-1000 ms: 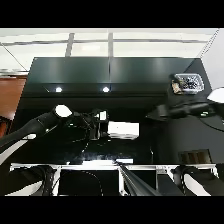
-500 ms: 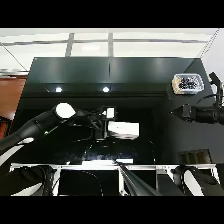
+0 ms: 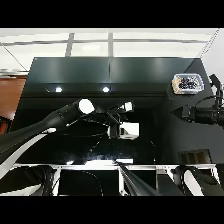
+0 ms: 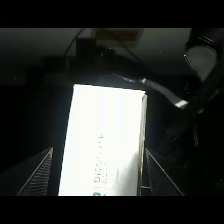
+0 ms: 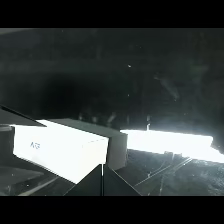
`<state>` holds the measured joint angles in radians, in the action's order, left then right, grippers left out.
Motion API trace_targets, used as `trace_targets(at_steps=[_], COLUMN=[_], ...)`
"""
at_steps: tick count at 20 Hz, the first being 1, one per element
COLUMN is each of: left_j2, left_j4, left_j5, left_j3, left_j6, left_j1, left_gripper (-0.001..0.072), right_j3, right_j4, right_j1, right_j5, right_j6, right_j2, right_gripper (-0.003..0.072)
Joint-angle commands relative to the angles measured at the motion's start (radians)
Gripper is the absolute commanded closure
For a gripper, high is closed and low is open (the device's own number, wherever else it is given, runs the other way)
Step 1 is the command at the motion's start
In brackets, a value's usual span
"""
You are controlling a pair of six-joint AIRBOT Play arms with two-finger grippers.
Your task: Fold the box and place the chain.
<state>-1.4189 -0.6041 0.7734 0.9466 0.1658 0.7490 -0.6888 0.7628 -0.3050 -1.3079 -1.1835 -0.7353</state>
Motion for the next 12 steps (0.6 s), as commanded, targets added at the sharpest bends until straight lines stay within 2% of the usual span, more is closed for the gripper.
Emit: trace_targets(at_steps=[1, 12], left_j2=[-0.018, -0.020], left_j4=[-0.074, -0.077], left_j5=[0.048, 0.020], left_j3=[0.015, 0.015], left_j6=[0.079, 0.092], left_j1=[0.005, 0.005], left_gripper=[-0.0001, -0.0001], right_j3=[0.001, 0.001], right_j4=[0.000, 0.001], right_j1=[0.000, 0.000], right_j5=[0.001, 0.010], right_j6=[0.008, 0.018], right_j2=[0.001, 0.001], right_gripper=[0.0675, 0.0675])
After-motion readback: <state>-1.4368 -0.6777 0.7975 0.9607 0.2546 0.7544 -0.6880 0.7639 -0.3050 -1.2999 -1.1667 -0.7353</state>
